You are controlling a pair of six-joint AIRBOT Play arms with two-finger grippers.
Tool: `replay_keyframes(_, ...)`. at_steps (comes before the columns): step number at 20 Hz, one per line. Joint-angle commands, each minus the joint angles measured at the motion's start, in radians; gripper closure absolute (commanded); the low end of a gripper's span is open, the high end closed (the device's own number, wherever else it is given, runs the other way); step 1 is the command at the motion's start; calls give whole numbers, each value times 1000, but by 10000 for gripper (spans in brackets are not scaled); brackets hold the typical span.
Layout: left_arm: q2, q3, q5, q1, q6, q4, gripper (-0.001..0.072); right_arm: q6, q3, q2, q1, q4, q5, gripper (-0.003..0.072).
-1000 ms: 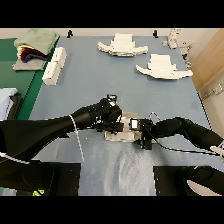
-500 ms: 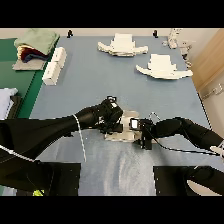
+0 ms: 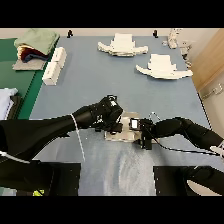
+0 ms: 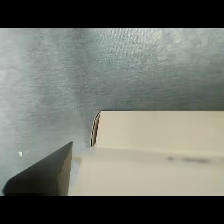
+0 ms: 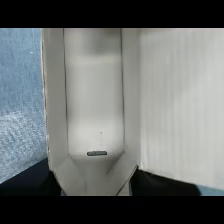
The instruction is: Fold the box.
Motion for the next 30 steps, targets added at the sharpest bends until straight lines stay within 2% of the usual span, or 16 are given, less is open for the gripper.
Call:
replay_keyframes(1,89,21,-59,0,56,1,284,1,1,0,0,0,-1,168)
replay_keyframes(6,253,22,-189,0,194,9,286,1,1,0,0,0,-1,168)
replay_keyframes(7,272,22,-202,0,211,22,405,1,1,0,0,0,-1,168)
replay_keyframes(8,283,22,-207,1,261,28,694,1,1,0,0,0,-1,169)
replay_keyframes(12,285,11,-171,2,459,29,697,1,1,0,0,0,-1,169)
replay_keyframes(15,287,9,-162,2,579,116,698,1,1,0,0,0,-1,169)
replay_keyframes(16,296,8,-156,25,633,105,698,1,1,0,0,0,-1,169)
replay_keyframes(18,342,-34,-108,146,797,10,698,1,1,0,0,0,-1,169)
replay_keyframes(20,396,-103,-56,299,1074,-119,698,1,1,0,0,0,0,169)
replay_keyframes(23,433,-192,-43,540,1602,-435,693,1,1,0,0,0,-1,169)
replay_keyframes(24,432,-215,-8,589,1723,-500,444,1,1,0,0,0,-1,168)
replay_keyframes(25,430,-241,73,621,1791,-548,107,1,1,0,0,0,-1,169)
replay_keyframes(26,421,-269,154,647,1871,-607,36,1,1,0,0,0,-1,169)
replay_keyframes(27,412,-294,198,663,1978,-652,35,1,1,0,0,0,-1,169)
replay_keyframes(30,372,-372,211,668,2280,-748,34,1,1,0,0,-4,-1,168)
